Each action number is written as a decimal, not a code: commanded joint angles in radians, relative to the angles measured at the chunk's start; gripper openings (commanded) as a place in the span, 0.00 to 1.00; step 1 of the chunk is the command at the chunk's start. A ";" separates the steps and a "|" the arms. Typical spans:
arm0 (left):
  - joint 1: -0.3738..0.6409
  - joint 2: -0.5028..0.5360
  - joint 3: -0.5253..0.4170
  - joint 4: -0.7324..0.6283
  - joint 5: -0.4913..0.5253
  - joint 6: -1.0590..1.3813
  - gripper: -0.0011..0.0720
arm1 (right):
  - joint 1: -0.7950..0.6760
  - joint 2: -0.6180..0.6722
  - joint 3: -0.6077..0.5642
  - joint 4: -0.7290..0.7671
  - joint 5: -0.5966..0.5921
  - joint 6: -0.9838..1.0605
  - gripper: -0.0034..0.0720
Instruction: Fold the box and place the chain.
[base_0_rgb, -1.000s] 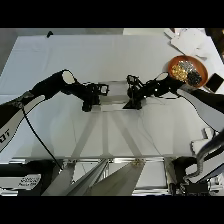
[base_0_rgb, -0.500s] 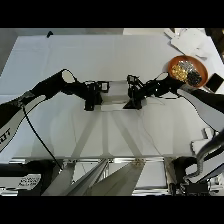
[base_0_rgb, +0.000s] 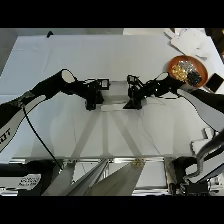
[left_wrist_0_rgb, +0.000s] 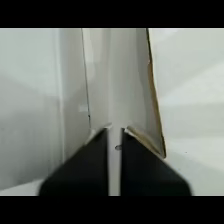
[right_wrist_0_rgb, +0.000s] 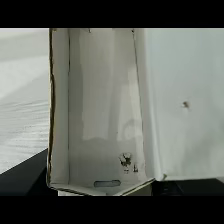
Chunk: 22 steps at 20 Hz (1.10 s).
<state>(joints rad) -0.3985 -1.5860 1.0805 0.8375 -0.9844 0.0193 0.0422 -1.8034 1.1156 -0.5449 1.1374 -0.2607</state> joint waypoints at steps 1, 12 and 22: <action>0.001 0.003 0.000 0.009 -0.026 -0.002 0.03 | 0.000 -0.001 0.000 0.000 0.000 -0.001 0.56; 0.148 0.290 0.000 0.012 -0.111 -0.332 0.02 | 0.000 -0.001 0.000 0.000 0.000 -0.001 0.56; 0.259 0.214 0.000 0.327 -0.173 -1.205 0.03 | 0.000 -0.001 0.000 0.000 0.000 -0.001 0.56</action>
<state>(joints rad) -0.1265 -1.3285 1.0805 1.0950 -1.1503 -0.9794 0.0422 -1.8034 1.1156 -0.5446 1.1374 -0.2615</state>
